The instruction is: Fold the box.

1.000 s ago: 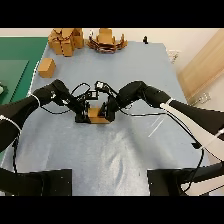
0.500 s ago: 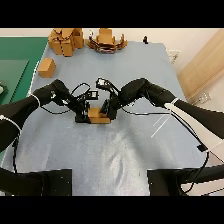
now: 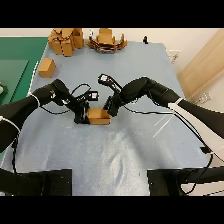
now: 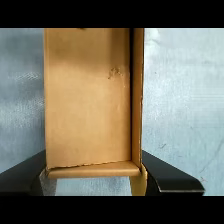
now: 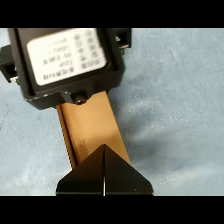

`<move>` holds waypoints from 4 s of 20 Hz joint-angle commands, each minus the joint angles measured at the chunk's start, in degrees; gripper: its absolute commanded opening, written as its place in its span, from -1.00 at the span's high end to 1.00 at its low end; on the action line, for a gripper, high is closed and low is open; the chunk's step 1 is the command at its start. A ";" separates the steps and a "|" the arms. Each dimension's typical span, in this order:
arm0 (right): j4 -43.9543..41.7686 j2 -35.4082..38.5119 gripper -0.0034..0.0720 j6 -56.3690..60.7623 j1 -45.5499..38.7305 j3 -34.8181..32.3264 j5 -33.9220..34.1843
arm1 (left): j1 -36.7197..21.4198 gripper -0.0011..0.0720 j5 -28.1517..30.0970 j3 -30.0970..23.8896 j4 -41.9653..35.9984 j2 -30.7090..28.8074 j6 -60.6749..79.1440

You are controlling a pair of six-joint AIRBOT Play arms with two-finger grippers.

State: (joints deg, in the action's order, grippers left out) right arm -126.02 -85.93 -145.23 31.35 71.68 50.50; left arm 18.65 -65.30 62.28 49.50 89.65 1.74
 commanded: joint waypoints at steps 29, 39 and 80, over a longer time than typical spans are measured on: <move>4.35 13.97 0.90 10.88 -12.11 -15.45 -8.85 | -21.22 0.95 19.78 50.86 12.76 28.02 -68.70; 4.28 12.55 0.90 11.82 -12.09 -15.72 -8.85 | -20.13 0.93 17.97 51.76 17.57 30.95 -69.02; -6.25 17.33 0.90 15.78 -12.04 -15.67 6.01 | -7.26 0.93 -0.22 6.91 -1.95 -25.46 -45.99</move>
State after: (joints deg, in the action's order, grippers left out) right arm -132.00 -68.88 -129.86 19.27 55.99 52.93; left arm 8.32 -66.15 79.24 50.94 71.68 -48.21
